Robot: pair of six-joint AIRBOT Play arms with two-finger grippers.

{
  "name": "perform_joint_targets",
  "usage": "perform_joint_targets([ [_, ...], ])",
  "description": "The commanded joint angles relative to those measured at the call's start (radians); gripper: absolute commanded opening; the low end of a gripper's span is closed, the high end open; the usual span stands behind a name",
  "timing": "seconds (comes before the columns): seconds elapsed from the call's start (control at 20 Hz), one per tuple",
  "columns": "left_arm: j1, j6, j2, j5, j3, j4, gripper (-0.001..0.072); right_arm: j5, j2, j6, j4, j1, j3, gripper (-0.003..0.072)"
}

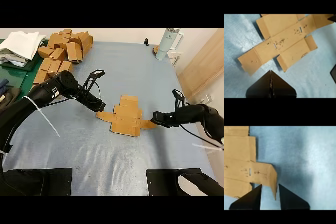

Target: Fold the box.

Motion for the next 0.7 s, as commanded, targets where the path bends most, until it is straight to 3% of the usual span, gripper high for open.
perform_joint_targets([
  [0.0, -0.001, 0.0, 0.0, 0.006, 0.001, -0.007, 0.0013, -0.084, -0.154, -0.065, 0.002, 0.001, 0.111, 0.0326],
  [0.15, -0.001, 0.0, 0.0, 0.018, 0.001, -0.007, 0.0013, -0.185, -0.288, -0.144, 0.071, 0.001, 0.177, 0.0291],
  [0.35, -0.001, 0.0, 0.0, 0.017, 0.001, -0.016, 0.0013, -0.201, -0.36, -0.198, 0.143, 0.001, 0.187, 0.0288],
  [0.4, -0.001, -0.001, 0.0, 0.016, 0.001, -0.026, 0.0013, -0.199, -0.36, -0.219, 0.154, 0.001, 0.187, 0.0249],
  [0.5, -0.001, -0.001, 0.0, 0.017, 0.001, -0.077, 0.0013, -0.204, -0.36, -0.307, 0.198, 0.002, 0.19, 0.0042],
  [0.55, -0.001, -0.001, 0.0, 0.014, 0.002, -0.097, 0.0016, -0.207, -0.36, -0.352, 0.227, 0.002, 0.193, 0.0004],
  [0.6, 0.002, -0.002, 0.0, 0.005, 0.009, -0.097, 0.0172, -0.208, -0.36, -0.398, 0.262, 0.002, 0.195, 0.0004],
  [0.65, 0.009, -0.043, 0.0, -0.013, 0.021, -0.097, 0.0498, -0.209, -0.354, -0.442, 0.299, 0.002, 0.195, 0.0003],
])
